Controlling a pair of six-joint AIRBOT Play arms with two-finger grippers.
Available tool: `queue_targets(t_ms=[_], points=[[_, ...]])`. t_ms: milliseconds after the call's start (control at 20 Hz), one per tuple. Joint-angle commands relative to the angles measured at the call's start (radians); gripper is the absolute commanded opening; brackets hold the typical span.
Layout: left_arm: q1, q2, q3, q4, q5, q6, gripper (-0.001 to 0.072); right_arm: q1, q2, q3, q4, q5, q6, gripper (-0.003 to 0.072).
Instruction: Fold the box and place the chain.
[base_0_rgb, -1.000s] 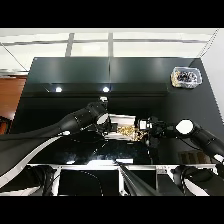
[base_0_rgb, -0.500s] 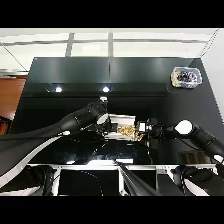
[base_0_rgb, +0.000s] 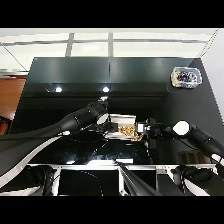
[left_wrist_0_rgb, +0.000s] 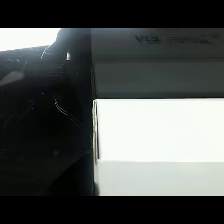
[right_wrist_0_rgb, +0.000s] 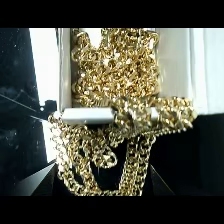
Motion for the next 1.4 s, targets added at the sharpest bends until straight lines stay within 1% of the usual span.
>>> queue_targets(t_ms=[0, 200, 300, 350, 400, 450, 500, 650, 750, 850, 1050, 1250, 1350], points=[[0.000, 0.000, 0.000, 0.000, 0.006, 0.000, 0.0031, 0.008, -0.009, 0.000, 0.000, -0.029, 0.000, 0.0720], [0.000, 0.000, 0.000, 0.000, 0.006, 0.000, 0.0031, 0.008, -0.009, 0.000, 0.005, -0.028, 0.015, 0.0720], [0.000, 0.000, 0.000, 0.000, 0.006, 0.000, 0.0031, 0.008, -0.009, 0.000, 0.005, -0.028, 0.056, 0.0471], [0.000, 0.000, 0.000, 0.000, 0.005, 0.000, 0.0031, 0.008, -0.009, 0.000, 0.004, -0.028, 0.069, 0.0414], [0.000, 0.000, 0.000, 0.000, 0.005, 0.000, 0.0031, 0.008, -0.009, 0.000, 0.004, -0.028, 0.086, 0.0408], [0.000, 0.000, 0.000, 0.000, 0.006, 0.000, 0.0031, 0.008, -0.009, 0.000, 0.004, -0.027, 0.117, 0.0168], [0.000, 0.000, 0.000, 0.000, 0.006, 0.000, 0.0031, 0.007, -0.009, 0.000, 0.003, -0.026, 0.144, 0.0021], [0.000, 0.000, 0.000, 0.000, 0.005, 0.000, 0.0031, 0.007, -0.003, 0.018, -0.005, 0.005, 0.252, 0.0016], [0.000, 0.000, 0.000, 0.000, 0.005, 0.000, 0.0031, 0.007, 0.004, 0.058, -0.048, 0.054, 0.379, 0.0015], [0.000, 0.000, 0.000, 0.000, 0.005, 0.000, 0.0031, 0.007, 0.015, 0.117, -0.125, 0.130, 0.526, 0.0015], [0.000, 0.000, 0.000, 0.000, 0.005, 0.000, 0.0031, 0.006, 0.086, 0.243, -0.220, 0.310, 0.684, 0.0013], [0.000, 0.000, 0.000, 0.000, 0.005, 0.000, 0.0031, -0.025, 0.183, 0.389, -0.219, 0.447, 0.805, 0.0013], [0.000, 0.000, 0.000, 0.000, 0.005, 0.000, 0.0031, -0.030, 0.209, 0.478, -0.216, 0.504, 0.853, 0.0013]])
